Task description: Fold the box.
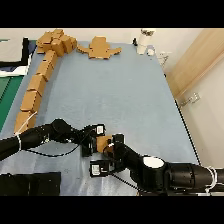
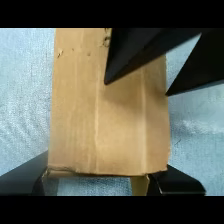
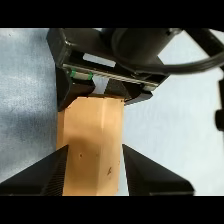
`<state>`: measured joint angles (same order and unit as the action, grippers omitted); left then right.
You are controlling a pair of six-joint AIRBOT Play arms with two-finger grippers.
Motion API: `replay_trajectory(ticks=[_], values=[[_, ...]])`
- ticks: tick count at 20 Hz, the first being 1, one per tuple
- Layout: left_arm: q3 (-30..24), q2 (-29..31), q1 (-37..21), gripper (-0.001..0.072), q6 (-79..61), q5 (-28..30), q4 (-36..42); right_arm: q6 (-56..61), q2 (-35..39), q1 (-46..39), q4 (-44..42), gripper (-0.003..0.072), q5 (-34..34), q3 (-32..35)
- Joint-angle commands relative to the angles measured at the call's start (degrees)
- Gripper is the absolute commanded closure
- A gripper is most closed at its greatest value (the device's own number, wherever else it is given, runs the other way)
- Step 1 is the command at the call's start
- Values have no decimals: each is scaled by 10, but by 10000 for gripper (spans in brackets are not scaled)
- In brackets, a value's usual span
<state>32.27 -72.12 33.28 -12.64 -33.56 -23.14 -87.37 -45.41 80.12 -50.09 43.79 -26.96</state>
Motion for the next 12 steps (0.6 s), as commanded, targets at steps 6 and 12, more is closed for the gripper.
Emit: replay_trajectory(ticks=[6, 12], values=[[0, 0, 0, 215, 0, 0, 0, 1, -22, -2, 4, 235, -4, 0], [0, 0, 0, 215, 0, 0, 0, 1, -28, -2, 15, 281, -1, 0]])
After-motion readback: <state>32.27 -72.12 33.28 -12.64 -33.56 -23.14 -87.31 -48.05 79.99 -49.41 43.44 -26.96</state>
